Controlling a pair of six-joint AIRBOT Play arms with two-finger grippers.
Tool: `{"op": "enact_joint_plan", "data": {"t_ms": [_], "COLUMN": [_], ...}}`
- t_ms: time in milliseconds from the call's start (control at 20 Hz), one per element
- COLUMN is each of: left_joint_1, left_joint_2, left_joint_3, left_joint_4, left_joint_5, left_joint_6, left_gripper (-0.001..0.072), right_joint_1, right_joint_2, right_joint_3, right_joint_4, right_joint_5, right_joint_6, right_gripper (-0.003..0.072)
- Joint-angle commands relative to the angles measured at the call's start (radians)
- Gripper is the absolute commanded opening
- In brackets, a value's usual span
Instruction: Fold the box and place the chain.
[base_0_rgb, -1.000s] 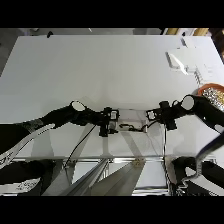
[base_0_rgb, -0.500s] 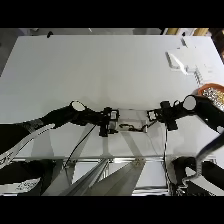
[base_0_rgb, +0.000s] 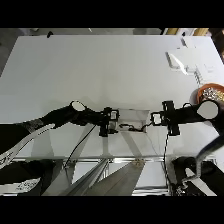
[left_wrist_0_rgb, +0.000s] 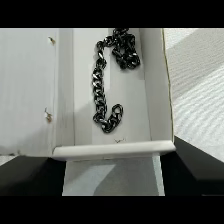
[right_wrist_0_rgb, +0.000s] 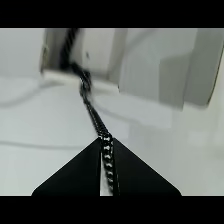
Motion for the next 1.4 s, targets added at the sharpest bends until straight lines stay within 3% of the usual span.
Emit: {"op": "enact_joint_plan", "data": {"t_ms": [0, 200, 650, 1000, 1050, 1100, 1150, 1350], "left_joint_1": [-0.001, -0.001, -0.001, -0.001, 0.000, -0.001, -0.001, -0.001], "left_joint_2": [0.000, 0.000, 0.000, 0.000, 0.000, 0.000, 0.000, 0.000], "left_joint_3": [0.000, 0.000, 0.000, 0.000, 0.000, 0.000, 0.000, 0.000], "left_joint_4": [0.000, 0.000, 0.000, 0.000, 0.000, 0.000, 0.000, 0.000], "left_joint_5": [0.000, 0.000, 0.000, 0.000, 0.000, 0.000, 0.000, 0.000], "left_joint_6": [0.000, 0.000, 0.000, 0.000, 0.000, 0.000, 0.000, 0.000], "left_gripper": [0.0321, 0.0321, 0.0321, 0.0321, 0.0321, 0.0321, 0.0321, 0.0321], "right_joint_1": [0.092, 0.210, 0.356, 0.357, 0.356, 0.351, 0.342, 0.245], "right_joint_2": [0.064, 0.064, 0.029, -0.079, -0.080, -0.077, -0.070, 0.042], "right_joint_3": [0.001, 0.001, 0.001, 0.001, 0.001, 0.001, 0.002, 0.006], "right_joint_4": [0.140, 0.236, 0.251, 0.222, 0.208, 0.187, 0.165, 0.060], "right_joint_5": [0.032, -0.038, -0.314, -0.300, -0.281, -0.267, -0.258, -0.212], "right_joint_6": [0.007, 0.077, 0.300, 0.321, 0.321, 0.322, 0.322, 0.320], "right_gripper": [0.0020, 0.0020, 0.0020, 0.0022, 0.0068, 0.0176, 0.0228, 0.0228]}}
